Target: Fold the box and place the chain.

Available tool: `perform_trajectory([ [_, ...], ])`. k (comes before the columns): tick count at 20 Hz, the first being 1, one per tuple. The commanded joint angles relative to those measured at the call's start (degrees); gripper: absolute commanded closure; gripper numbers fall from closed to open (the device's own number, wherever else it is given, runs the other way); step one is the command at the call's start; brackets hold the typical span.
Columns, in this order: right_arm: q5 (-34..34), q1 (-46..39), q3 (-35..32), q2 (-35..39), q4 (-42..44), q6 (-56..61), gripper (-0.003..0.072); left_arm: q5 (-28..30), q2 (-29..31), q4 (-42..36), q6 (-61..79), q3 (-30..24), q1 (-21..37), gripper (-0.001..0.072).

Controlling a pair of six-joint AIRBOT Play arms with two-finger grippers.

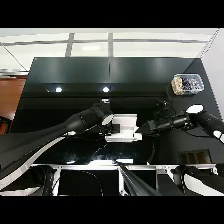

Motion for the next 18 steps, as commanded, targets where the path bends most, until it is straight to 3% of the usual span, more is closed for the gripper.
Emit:
perform_trajectory([
  [1,-5.05,5.57,0.94,0.02,-1.38,3.5,0.0047,-0.02,-0.02,0.0,0.0,0.0,0.04,0.0682],
  [10,-17.9,18.05,8.9,0.0,-16.44,22.99,0.0048,-0.02,-0.02,0.0,0.0,0.0,0.04,0.0682],
  [18,-19.47,27.06,12.13,0.0,-31.54,38.34,0.0049,-0.02,-0.02,0.0,0.0,0.0,0.04,0.0682],
])
